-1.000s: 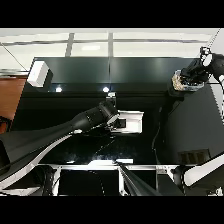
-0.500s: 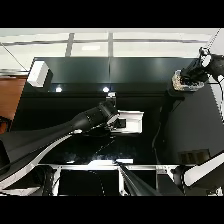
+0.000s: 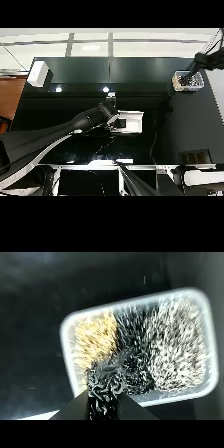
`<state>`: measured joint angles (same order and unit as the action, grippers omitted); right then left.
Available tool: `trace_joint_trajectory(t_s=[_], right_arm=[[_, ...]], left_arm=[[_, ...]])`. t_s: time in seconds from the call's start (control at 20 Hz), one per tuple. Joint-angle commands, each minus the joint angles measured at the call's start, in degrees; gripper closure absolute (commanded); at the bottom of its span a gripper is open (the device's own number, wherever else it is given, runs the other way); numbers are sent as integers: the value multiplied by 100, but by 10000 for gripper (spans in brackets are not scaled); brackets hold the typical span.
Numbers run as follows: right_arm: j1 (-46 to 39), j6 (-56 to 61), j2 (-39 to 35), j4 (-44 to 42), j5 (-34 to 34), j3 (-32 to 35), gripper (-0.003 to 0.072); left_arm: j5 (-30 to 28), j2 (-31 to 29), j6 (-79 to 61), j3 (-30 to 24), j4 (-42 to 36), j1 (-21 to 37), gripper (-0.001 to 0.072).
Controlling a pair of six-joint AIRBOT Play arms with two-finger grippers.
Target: Fold the box and place the chain.
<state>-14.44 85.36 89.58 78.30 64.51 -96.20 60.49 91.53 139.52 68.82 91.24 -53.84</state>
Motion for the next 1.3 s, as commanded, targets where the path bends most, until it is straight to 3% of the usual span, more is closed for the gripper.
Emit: trace_joint_trajectory(t_s=[0.0,0.4,0.65,0.95,1.25], right_arm=[[-22,-356,-916,-195,-125,-9,677],[-116,-1250,-2627,-2199,903,-31,676],[57,-1353,-3486,-2712,1250,72,677],[881,-2221,-3936,-3414,2271,1528,676],[1325,-2194,-3943,-3779,2505,2712,674]], left_arm=[[0,2,-2,-2,2,2,681],[-2,2,-2,-2,2,2,680],[0,2,-2,-2,2,2,680],[0,2,-2,-2,0,2,681],[0,2,-2,-2,0,2,680]])
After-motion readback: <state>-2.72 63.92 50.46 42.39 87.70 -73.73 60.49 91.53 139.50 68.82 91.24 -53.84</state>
